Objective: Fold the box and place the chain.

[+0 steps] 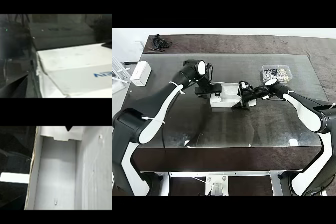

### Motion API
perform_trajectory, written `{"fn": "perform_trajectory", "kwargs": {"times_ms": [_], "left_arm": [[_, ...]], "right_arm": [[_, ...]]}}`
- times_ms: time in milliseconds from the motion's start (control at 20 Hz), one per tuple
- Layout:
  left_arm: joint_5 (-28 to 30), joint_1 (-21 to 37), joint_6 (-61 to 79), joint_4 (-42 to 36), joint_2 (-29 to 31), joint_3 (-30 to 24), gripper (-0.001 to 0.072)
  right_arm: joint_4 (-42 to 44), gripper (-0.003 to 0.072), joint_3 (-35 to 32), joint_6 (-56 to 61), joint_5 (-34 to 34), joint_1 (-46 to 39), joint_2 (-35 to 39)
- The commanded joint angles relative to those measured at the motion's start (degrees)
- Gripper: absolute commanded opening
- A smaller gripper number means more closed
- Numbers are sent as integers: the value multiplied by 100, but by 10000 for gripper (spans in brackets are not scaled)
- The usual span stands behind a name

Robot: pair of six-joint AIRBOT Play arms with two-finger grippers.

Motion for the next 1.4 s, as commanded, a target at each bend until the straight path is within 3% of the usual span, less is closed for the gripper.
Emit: {"fn": "perform_trajectory", "kwargs": {"times_ms": [0, 800, 1250, 1350], "left_arm": [[-22, 31, -2, 13, -2, 0, 655], [133, -214, -109, 433, -162, 4, 656], [22, -225, -146, 595, -173, 9, 656], [-251, -225, -144, 595, -321, 234, 655]], "right_arm": [[0, 570, 0, 2, 2, 4, 4], [0, 570, 0, 2, 2, 4, 4], [0, 570, 0, 2, 2, 4, 4], [0, 570, 0, 2, 2, 4, 4]]}}
